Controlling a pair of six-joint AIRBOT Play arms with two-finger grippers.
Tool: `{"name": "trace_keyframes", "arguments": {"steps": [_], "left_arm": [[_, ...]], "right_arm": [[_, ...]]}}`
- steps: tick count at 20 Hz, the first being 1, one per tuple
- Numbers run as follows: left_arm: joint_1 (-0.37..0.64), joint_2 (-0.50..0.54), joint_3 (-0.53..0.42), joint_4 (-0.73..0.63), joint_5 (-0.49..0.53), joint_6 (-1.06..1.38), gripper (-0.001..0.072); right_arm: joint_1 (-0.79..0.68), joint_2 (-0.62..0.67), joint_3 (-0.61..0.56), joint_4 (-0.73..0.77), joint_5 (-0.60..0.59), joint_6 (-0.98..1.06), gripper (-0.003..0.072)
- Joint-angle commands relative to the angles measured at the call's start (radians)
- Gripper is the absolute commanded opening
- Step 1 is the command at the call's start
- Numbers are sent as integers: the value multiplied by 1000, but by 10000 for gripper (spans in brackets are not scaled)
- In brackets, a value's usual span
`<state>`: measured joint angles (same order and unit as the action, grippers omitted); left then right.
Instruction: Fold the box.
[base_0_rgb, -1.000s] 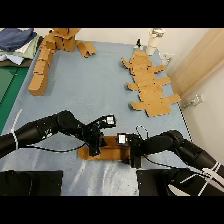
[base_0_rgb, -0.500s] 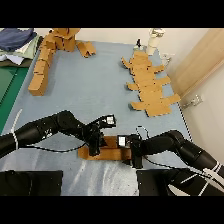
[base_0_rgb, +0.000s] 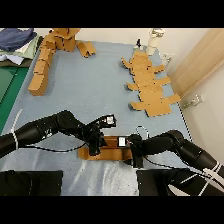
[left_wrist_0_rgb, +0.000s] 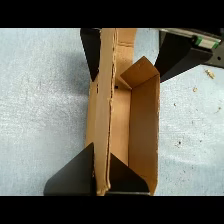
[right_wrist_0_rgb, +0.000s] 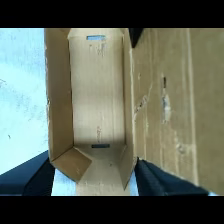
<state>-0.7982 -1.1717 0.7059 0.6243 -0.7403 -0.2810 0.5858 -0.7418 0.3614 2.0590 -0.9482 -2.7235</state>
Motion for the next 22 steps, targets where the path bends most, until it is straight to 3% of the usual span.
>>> {"name": "trace_keyframes", "arguments": {"steps": [1, 7, 14, 22], "left_arm": [[0, 0, 0, 0, -1, 0, 13], [0, 0, 0, 0, -1, 0, 12], [0, 0, 0, 0, 0, 0, 13], [0, 0, 0, 0, -1, 0, 13]], "right_arm": [[0, -1, 1, 15, 31, 1, 697], [-13, -1, -13, -2, 43, 1, 696], [-39, -5, -29, 71, 137, -75, 696], [-38, -87, -29, 111, 136, -116, 696]]}}
